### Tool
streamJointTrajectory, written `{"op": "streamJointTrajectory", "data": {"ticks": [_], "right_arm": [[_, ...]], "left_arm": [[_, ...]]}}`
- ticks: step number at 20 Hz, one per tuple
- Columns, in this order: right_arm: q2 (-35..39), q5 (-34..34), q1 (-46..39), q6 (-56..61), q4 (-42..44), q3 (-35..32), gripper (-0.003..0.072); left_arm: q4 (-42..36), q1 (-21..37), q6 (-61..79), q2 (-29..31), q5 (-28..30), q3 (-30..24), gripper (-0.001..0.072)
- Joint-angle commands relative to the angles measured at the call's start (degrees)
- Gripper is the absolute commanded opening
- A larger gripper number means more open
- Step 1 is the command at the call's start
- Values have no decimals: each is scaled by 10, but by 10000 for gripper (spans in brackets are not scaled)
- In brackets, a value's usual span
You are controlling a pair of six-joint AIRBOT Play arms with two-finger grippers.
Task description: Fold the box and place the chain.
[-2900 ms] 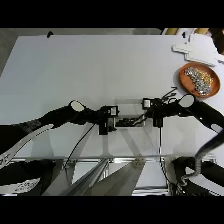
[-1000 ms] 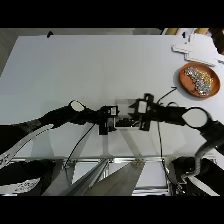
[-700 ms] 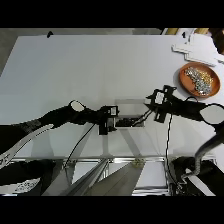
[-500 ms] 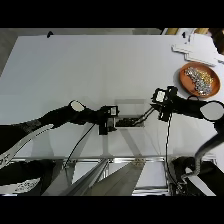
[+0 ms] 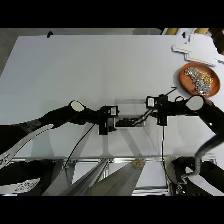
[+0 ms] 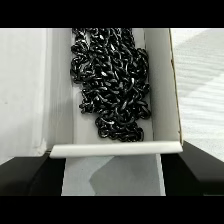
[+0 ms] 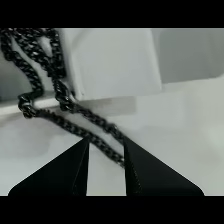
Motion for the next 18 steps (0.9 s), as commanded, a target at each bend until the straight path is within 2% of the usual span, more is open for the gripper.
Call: {"op": "streamJointTrajectory", "data": {"ticks": [1, 6, 11, 13, 14, 16, 18], "right_arm": [[-36, 12, 0, -66, 64, 0, 223], [-74, 35, 0, -79, 70, 0, 223], [-78, 42, 0, -79, 80, 0, 222], [-78, 37, 0, -80, 94, 0, 122], [-78, 37, 0, -80, 95, 0, 33], [-78, 29, 0, -79, 78, 0, 21], [-71, 18, 0, -52, 23, 0, 21]], "left_arm": [[0, 0, 0, 0, 0, 0, 141], [0, 0, 0, 0, 0, 0, 141], [0, 0, 0, 0, 0, 0, 141], [0, 0, 0, 0, 0, 0, 141], [0, 0, 0, 0, 0, 0, 141], [0, 0, 0, 0, 0, 0, 141], [0, 0, 0, 0, 0, 0, 141]]}}
